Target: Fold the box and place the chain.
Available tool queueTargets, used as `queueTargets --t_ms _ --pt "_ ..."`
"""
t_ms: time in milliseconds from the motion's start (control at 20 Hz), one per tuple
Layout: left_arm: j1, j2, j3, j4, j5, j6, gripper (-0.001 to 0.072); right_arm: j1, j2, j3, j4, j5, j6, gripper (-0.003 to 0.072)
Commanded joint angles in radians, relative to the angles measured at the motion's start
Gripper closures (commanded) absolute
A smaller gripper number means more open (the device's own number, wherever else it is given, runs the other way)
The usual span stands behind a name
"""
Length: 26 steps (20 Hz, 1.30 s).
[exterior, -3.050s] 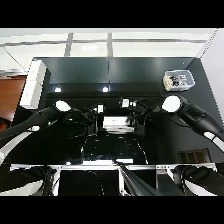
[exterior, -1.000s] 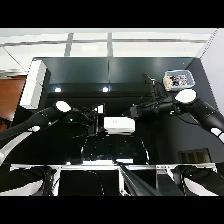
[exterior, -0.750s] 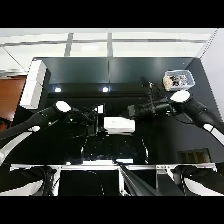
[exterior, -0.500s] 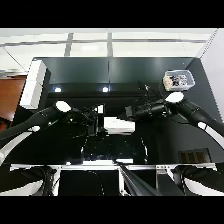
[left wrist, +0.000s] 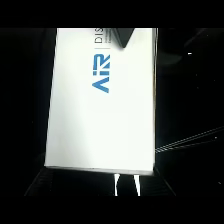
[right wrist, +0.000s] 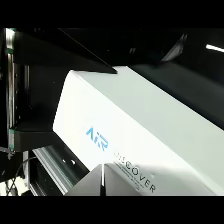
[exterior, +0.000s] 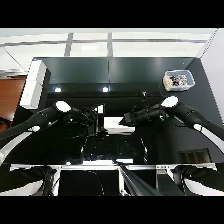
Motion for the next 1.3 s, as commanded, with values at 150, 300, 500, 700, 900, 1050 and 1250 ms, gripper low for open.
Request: queueTargets --t_ms 150,300,500,700,900,1050,1250 --pt "0.0 -0.001 0.0 0.0 0.0 -0.002 0.0369 0.002 -0.007 -0.023 -0.05 -0.063 0.002 0.0674" --pt "0.0 -0.001 0.0 0.0 0.0 -0.002 0.0368 0.002 -0.008 -0.023 -0.069 -0.08 0.003 0.0674" --pt "0.0 -0.001 0.0 0.0 0.0 -0.002 0.0369 0.002 -0.008 -0.022 -0.069 -0.103 -0.008 0.0674" --pt "0.0 -0.001 0.0 0.0 0.0 -0.002 0.0369 -0.009 -0.004 0.0 -0.063 0.006 -0.069 0.0674" --pt "0.0 -0.001 0.0 0.0 0.0 -0.002 0.0369 -0.043 0.08 0.074 -0.074 0.089 -0.069 0.0674" --pt "0.0 -0.001 0.0 0.0 0.0 -0.002 0.0369 -0.087 0.191 0.148 -0.242 0.051 0.006 0.0675" --pt "0.0 -0.001 0.0 -0.002 0.0 -0.002 0.0369 -0.1 0.381 0.21 -0.911 -0.025 0.477 0.0675"
